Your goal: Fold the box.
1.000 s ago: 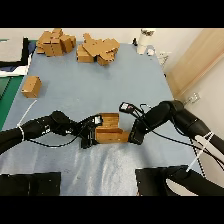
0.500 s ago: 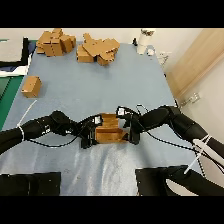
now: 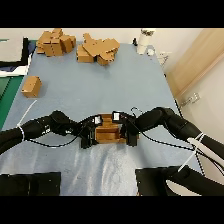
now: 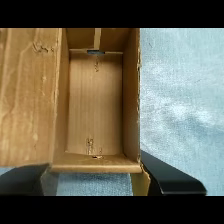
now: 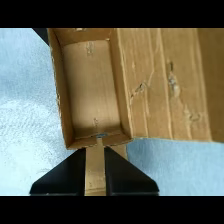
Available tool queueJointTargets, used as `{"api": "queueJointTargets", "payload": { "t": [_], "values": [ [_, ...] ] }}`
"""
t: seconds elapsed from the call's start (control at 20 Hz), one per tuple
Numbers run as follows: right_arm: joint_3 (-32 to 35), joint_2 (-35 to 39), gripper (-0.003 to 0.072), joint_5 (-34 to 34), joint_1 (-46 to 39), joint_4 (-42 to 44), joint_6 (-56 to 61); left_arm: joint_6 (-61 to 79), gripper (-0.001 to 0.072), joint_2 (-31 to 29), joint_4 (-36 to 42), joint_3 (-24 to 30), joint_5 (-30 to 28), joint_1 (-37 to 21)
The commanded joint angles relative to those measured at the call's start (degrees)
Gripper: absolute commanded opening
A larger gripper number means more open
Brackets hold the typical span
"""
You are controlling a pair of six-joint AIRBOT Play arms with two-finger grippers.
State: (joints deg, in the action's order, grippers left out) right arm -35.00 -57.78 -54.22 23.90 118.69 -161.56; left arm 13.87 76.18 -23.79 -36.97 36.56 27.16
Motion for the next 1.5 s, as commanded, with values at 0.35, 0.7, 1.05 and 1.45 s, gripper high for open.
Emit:
{"api": "queueJointTargets", "payload": {
  "t": [0.35, 0.7, 1.05, 1.45],
  "values": [
    [0.0, -1.3, 0.016, 4.1, 4.8, -0.8, -2.0, 0.0, 0.0597, 0.0, 0.0, 0.0, 0.0, 0.0],
    [0.0, -2.9, 0.054, 3.8, 4.8, -0.4, -2.0, 0.0, 0.0597, 0.0, 0.0, 0.0, 0.0, 0.0],
    [0.0, -3.0, 0.0524, 3.6, 4.8, -2.1, -2.0, 0.0, 0.0597, 0.0, 0.0, 0.0, 0.0, 0.0],
    [-0.3, 0.5, 0.0079, 1.4, 4.7, -17.9, 21.5, 0.0, 0.0597, 0.0, 0.0, 0.0, 0.0, 0.0]
  ]
}}
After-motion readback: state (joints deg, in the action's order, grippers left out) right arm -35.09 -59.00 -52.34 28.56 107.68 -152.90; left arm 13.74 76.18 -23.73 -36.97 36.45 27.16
